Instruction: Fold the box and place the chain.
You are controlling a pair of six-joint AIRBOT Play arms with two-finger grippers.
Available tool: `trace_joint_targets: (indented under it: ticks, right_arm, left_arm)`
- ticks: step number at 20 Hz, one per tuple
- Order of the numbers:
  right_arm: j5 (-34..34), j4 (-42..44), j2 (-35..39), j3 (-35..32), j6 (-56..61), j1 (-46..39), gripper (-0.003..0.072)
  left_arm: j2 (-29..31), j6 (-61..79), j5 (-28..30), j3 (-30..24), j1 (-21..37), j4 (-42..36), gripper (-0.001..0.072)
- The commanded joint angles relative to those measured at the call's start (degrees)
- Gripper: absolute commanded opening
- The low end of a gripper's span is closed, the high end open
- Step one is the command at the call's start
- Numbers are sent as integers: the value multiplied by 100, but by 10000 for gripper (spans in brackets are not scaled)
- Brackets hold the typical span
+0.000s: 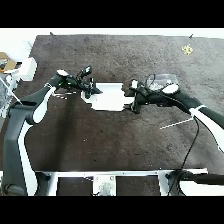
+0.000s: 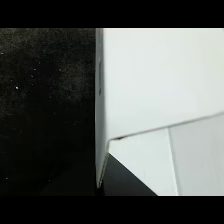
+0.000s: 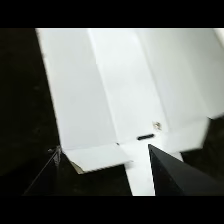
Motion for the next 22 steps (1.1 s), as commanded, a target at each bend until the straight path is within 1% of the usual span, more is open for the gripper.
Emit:
trace_joint_targets:
  ticks: [1, 6, 9, 12, 16, 18, 20, 22]
  right_arm:
    - [46, -378, -271, 105, -175, 254, 629]
    - [-348, -398, -579, 94, -151, 407, 629]
    - [-706, -509, -671, 96, -153, 525, 629]
    - [-1132, -365, -686, 98, -149, 553, 629]
    - [-1176, 122, -278, 107, -153, 354, 627]
    - [-1062, 120, -356, 280, -195, 273, 628]
    - [-769, 133, -476, 553, -190, 149, 628]
    - [-625, 166, -581, 774, -190, 24, 629]
  left_arm:
    - [-4, 0, 7, -2, 0, 15, 11]
    - [-4, 0, 7, -2, 0, 13, 12]
    - [-4, 0, 9, -2, 0, 13, 11]
    - [-4, 0, 11, -2, 0, 13, 11]
    - [-4, 0, 13, -2, 0, 13, 11]
    - [-4, 0, 15, -2, 0, 13, 12]
    - [-4, 0, 15, -2, 0, 13, 11]
    - [-4, 0, 11, -2, 0, 13, 11]
